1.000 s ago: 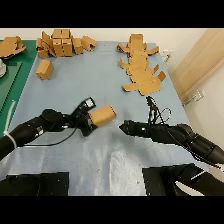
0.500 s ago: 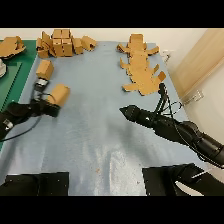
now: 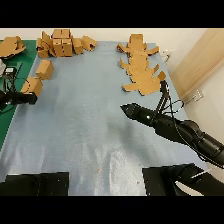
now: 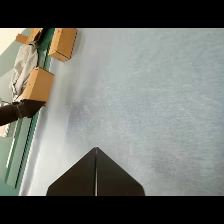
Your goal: Fold the box.
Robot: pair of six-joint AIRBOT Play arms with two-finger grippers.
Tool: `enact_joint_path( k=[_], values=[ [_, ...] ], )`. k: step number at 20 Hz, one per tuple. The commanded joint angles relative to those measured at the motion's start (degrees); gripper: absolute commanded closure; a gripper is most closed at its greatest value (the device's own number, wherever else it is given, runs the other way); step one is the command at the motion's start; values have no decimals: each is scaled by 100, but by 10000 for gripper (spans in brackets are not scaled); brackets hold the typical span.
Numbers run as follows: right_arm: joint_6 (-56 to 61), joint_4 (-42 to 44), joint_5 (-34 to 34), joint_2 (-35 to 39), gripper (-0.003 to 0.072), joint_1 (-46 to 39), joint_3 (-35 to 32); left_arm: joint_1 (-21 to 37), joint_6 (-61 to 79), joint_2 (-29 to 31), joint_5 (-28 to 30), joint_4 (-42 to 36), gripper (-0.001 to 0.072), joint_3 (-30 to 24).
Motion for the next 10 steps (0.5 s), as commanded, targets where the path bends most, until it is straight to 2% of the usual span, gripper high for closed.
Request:
enact_joint_path(
  k=[1,5,9,10],
  values=[
    [4,-186,11,-4,684,-4,2,37,-291,-793,-518,17,232,866],
    [4,-391,96,-7,683,-4,2,-175,-289,-1327,-608,17,232,1298],
    [4,-424,103,-7,683,-4,2,-269,-291,-1443,-387,13,221,1388],
    [4,-428,105,-7,683,-4,2,-269,-299,-1443,-306,13,80,1388]
  ],
)
